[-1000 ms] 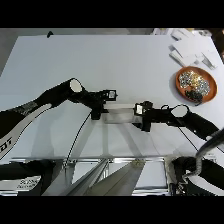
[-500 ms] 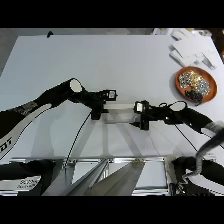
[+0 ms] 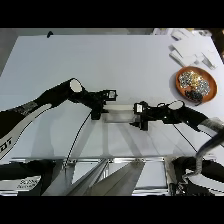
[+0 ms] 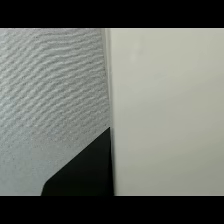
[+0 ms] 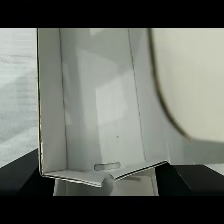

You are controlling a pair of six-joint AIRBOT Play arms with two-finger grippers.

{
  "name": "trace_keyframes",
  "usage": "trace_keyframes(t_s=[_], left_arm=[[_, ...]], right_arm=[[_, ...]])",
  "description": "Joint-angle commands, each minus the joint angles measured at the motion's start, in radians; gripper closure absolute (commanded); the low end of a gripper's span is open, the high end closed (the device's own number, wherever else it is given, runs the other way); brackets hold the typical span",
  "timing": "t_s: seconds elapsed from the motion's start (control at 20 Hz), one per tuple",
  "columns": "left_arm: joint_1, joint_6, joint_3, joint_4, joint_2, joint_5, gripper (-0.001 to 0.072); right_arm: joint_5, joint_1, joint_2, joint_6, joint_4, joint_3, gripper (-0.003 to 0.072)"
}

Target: Fold the box and place the chain.

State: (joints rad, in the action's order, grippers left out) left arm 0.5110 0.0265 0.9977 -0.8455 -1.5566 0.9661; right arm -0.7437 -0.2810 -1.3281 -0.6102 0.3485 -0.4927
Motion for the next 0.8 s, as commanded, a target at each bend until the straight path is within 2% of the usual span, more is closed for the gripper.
trace_keyframes(t_s=[0.0,0.05,0.1,0.55,0.6,0.7,0.75], left_arm=[[0.001,0.000,0.000,0.000,0.000,0.000,0.0697],[0.001,0.000,0.000,0.000,0.000,0.000,0.0697],[0.001,0.000,0.000,0.000,0.000,0.000,0.0697],[0.000,0.000,0.000,0.000,0.000,0.000,0.0697],[0.001,0.000,0.000,0.000,0.000,0.000,0.0697],[0.001,0.000,0.000,0.000,0.000,0.000,0.0697],[0.001,0.000,0.000,0.000,0.000,0.000,0.0697]], right_arm=[[0.000,0.000,-0.011,-0.025,-0.036,-0.002,0.0120],[0.000,0.000,-0.014,-0.027,-0.042,-0.002,0.0123],[0.000,0.000,-0.019,-0.027,-0.043,-0.003,0.0165],[0.000,0.000,-0.040,-0.027,-0.042,-0.004,0.0178],[-0.001,0.000,-0.040,-0.026,-0.042,-0.004,0.0236],[-0.001,0.000,-0.040,-0.026,-0.042,-0.004,0.0264],[-0.001,0.000,-0.040,-0.026,-0.042,-0.004,0.0304]])
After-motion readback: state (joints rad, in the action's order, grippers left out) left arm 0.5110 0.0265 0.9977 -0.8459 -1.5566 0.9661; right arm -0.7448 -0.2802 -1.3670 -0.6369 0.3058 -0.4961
